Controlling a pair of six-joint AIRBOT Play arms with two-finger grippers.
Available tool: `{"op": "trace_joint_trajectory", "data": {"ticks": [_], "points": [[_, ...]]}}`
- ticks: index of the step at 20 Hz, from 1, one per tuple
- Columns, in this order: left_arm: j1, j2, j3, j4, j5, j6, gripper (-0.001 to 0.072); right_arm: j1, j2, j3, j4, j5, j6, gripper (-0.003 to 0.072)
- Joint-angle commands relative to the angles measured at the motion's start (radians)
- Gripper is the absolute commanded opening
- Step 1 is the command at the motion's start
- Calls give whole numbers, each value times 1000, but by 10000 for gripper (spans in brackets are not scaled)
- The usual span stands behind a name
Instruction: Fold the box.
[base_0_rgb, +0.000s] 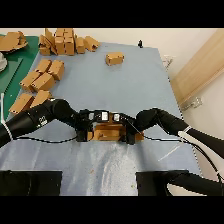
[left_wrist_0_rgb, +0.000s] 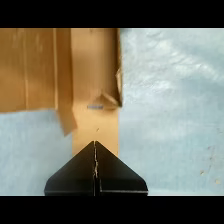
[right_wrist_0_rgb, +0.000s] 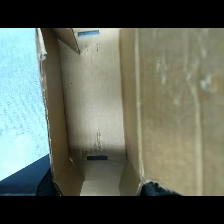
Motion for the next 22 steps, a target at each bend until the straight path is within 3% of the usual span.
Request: {"op": "trace_joint_trajectory", "data": {"ticks": [1, 3, 4, 5, 9, 11, 12, 22], "points": [[52, -18, -6, 47, 43, 7, 14, 0, 0, 0, -1, 0, -1, 501], [51, -43, -5, 39, 85, 92, 56, 0, 0, 0, -1, 0, 0, 501], [45, -54, -5, 23, 95, 130, 284, 0, 0, 0, -1, 0, 0, 501], [40, -67, -3, 0, 99, 145, 359, 0, 0, 0, -1, 0, -1, 501], [7, -74, -3, -25, 98, 190, 337, 0, 0, 0, -1, 0, -1, 501], [-11, -79, -3, -29, 99, 209, 192, 0, 0, 0, 0, 0, -1, 501], [-20, -81, -3, -32, 98, 215, 164, 0, 0, 0, 0, 0, -1, 501], [-57, -82, -3, -127, 102, 279, 164, 0, 0, 0, 0, 0, -1, 501]]}}
